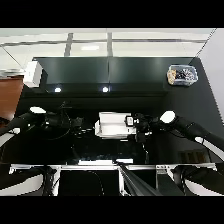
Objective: Fold the box and place the chain.
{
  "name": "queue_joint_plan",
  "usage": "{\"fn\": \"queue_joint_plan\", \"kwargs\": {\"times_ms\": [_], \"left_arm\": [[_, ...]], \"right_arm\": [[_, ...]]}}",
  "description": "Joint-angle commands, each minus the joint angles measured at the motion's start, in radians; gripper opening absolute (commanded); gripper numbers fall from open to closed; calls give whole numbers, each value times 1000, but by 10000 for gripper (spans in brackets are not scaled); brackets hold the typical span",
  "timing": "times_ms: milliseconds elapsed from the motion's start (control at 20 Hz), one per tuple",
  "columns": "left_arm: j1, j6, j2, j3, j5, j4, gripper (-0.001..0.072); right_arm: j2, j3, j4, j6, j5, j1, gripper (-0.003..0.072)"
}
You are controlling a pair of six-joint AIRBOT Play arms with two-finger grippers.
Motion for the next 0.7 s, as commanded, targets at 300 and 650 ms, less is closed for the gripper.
{"fn": "queue_joint_plan", "kwargs": {"times_ms": [300, 650], "left_arm": [[-175, -96, -2, 132, 18, 22, 599], [-277, -359, -2, 228, 69, 249, 599]], "right_arm": [[-1, -1, 0, 0, 0, 0, 320], [-1, -1, 0, 0, 1, 0, 319]]}}
